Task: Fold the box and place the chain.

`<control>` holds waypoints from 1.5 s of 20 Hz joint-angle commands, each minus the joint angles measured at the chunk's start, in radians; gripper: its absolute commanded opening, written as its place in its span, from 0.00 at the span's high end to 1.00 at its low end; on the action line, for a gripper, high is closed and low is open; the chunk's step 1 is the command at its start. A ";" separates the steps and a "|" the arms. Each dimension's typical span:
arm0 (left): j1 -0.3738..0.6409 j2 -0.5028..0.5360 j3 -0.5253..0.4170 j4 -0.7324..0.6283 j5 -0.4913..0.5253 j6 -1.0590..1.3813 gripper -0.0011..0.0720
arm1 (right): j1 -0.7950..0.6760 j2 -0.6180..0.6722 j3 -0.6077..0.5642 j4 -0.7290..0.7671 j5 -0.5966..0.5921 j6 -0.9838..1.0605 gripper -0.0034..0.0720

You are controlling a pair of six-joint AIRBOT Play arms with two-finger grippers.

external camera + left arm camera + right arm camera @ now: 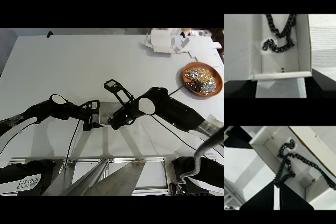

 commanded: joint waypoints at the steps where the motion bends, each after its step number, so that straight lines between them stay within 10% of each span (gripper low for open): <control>1: 0.000 0.001 0.000 0.000 0.000 0.000 0.70 | 0.001 -0.024 -0.010 0.002 -0.029 -0.002 0.82; 6: 0.000 0.001 0.000 0.000 0.000 0.000 0.70 | -0.126 0.046 0.042 0.027 0.051 -0.020 0.58; 10: 0.000 0.001 0.000 0.000 0.000 0.000 0.70 | -0.368 0.126 0.089 -0.020 0.161 -0.049 0.62; 15: 0.000 0.001 0.000 0.000 0.000 0.000 0.70 | -0.646 0.019 0.089 -0.236 0.176 0.015 0.63; 17: 0.000 0.001 0.000 0.000 0.000 0.000 0.70 | -0.716 -0.060 0.089 -0.238 0.167 0.047 0.46; 30: 0.000 0.001 0.000 0.000 0.000 0.000 0.70 | -0.743 -0.305 0.089 -0.237 0.101 0.060 0.40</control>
